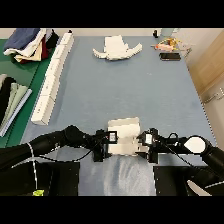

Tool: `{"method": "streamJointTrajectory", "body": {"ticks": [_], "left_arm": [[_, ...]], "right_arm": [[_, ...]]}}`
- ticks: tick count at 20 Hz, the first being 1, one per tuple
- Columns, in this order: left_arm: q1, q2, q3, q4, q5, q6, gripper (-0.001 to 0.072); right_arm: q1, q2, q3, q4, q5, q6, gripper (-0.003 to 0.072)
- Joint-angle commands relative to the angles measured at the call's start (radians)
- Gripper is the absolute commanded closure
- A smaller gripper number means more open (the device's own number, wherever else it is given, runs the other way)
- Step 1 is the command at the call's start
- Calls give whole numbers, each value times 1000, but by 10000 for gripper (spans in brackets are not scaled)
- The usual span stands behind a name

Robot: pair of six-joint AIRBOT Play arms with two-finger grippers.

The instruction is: Fold the box.

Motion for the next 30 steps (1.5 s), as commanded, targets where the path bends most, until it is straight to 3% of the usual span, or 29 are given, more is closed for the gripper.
{"method": "streamJointTrajectory", "body": {"ticks": [1, 4, 7, 9, 12, 17, 19, 23, 30], "left_arm": [[0, 0, 1, 1, 1, 1, 212], [0, 0, 1, 1, 1, 1, 212], [0, 0, 1, 1, 1, 1, 212], [0, 0, 1, 1, 1, 0, 213], [0, 0, 1, 1, 1, 1, 212], [0, 0, 1, 1, 1, 1, 212], [0, 0, 1, 1, 1, 1, 212], [0, 0, 1, 1, 1, 1, 212], [0, 0, 1, 1, 1, 0, 212]], "right_arm": [[0, -2, 0, 2, 3, 0, 6], [0, 20, 4, -32, 20, 124, 291], [-1, 43, 26, -185, 40, 478, 611], [-1, 48, 48, -272, 71, 723, 680], [-1, 49, 129, -416, 180, 1142, 680], [-18, 49, 343, -952, 492, 1982, 681], [-64, 48, 360, -1064, 608, 2088, 680], [-202, -13, 301, -928, 667, 2039, 681], [-218, -123, 174, -554, 439, 1849, 681]]}}
